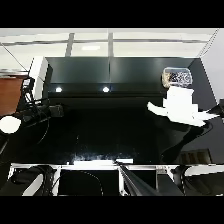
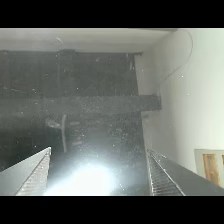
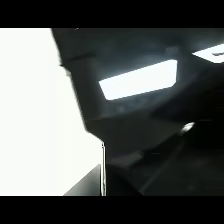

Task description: Fold the box and place the chain.

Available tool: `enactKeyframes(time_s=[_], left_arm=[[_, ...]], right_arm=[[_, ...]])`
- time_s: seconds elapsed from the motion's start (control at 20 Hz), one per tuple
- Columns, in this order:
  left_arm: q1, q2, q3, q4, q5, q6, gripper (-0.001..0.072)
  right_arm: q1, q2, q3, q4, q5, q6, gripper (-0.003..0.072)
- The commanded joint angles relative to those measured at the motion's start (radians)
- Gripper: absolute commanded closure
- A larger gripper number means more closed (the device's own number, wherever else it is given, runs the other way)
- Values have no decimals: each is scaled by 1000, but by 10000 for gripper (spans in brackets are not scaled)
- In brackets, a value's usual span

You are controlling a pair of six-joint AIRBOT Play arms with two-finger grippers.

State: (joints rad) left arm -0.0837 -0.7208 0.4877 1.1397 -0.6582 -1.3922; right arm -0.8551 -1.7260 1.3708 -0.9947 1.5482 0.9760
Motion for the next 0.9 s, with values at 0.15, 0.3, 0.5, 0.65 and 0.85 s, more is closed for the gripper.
enactKeyframes(time_s=[0.15,0.3,0.5,0.65,0.85], left_arm=[[0,0,0,0,-8,0,1],[0,0,0,0,-14,0,1],[0,0,0,0,-24,0,1],[0,0,0,-3,-24,-5,1],[-16,-1,0,-113,-58,-3,1]], right_arm=[[81,180,-206,109,2,-15,671],[197,299,-325,132,-45,-15,671],[392,488,-488,219,-211,-15,671],[555,649,-614,313,-385,-63,671],[799,835,-803,391,-567,-153,671]])
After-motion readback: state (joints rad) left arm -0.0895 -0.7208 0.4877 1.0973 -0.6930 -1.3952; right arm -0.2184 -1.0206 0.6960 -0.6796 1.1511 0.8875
